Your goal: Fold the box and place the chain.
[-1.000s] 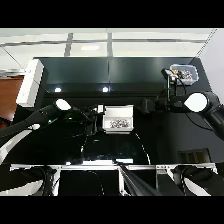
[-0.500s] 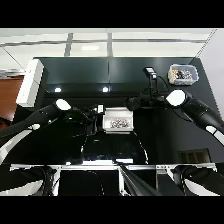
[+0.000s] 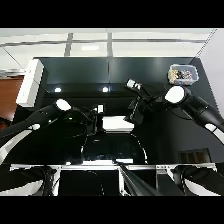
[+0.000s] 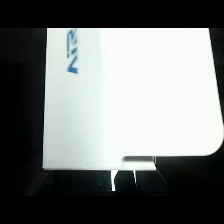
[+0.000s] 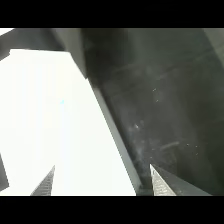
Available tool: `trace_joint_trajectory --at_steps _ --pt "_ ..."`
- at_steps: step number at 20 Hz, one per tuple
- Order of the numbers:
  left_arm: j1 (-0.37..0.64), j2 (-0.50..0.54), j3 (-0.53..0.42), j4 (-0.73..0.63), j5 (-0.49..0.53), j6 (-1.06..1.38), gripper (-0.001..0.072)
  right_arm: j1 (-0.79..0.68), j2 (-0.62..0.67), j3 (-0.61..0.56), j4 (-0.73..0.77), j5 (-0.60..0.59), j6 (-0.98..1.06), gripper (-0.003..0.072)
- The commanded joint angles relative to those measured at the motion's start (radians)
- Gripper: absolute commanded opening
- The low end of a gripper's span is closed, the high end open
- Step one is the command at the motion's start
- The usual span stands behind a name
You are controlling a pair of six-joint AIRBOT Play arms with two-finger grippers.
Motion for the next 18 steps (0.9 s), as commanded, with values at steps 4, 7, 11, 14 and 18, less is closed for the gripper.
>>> trace_joint_trajectory --at_steps 4,7,11,14,18 --pt "-0.001 -0.001 0.000 0.002 -0.005 0.002 0.0391 0.003 -0.015 -0.010 0.000 0.056 -0.185 0.0720" --pt "-0.001 -0.001 0.000 0.002 -0.005 0.002 0.0391 0.003 -0.015 -0.010 0.012 0.084 -0.206 0.0720" --pt "-0.001 -0.001 0.000 0.002 -0.005 0.002 0.0391 0.018 -0.015 -0.009 0.026 0.100 -0.224 0.0720" --pt "-0.001 -0.001 0.000 0.002 -0.005 0.002 0.0391 0.048 -0.015 -0.009 0.001 0.072 -0.232 0.0720" --pt "-0.001 -0.001 0.000 0.002 -0.005 0.002 0.0391 0.066 -0.015 -0.009 -0.032 0.003 -0.222 0.0720"
